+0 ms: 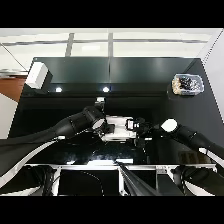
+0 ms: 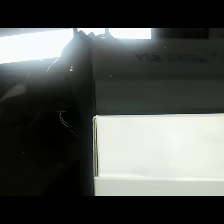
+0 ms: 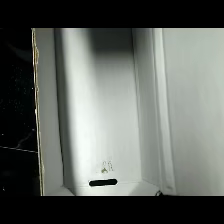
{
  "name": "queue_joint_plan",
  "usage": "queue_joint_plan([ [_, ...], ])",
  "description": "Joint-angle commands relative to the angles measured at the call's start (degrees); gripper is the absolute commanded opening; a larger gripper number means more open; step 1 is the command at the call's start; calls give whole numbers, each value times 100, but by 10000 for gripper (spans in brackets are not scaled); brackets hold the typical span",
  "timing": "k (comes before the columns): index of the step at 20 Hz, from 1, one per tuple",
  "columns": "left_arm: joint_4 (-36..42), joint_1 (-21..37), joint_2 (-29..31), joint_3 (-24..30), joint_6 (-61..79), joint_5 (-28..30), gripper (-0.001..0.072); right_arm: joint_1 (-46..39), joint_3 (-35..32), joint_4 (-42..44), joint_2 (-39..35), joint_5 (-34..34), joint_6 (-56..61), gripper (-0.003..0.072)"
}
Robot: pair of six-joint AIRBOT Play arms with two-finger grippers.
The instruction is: Fold the box and place the chain.
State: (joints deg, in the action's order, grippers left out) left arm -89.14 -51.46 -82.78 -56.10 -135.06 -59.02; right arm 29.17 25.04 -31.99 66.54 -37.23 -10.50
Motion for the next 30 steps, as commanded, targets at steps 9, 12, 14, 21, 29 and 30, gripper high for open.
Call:
queue_joint_plan([
  [9,22,-2,-2,-28,-24,4,358,0,2,2,2,-2,4,411],
  [12,28,-2,-2,-28,-22,20,104,0,2,2,2,-2,4,411],
  [14,28,-2,-2,-28,-22,46,23,0,2,0,2,-2,2,411],
  [21,28,-2,-2,-28,-22,24,22,-35,2,-96,-52,26,157,710],
  [29,17,-2,-2,-28,-22,7,22,-352,2,-1650,-1005,-518,1189,707],
  [30,20,-2,-2,-28,-22,7,23,-350,0,-1665,-1008,-525,1187,707],
])
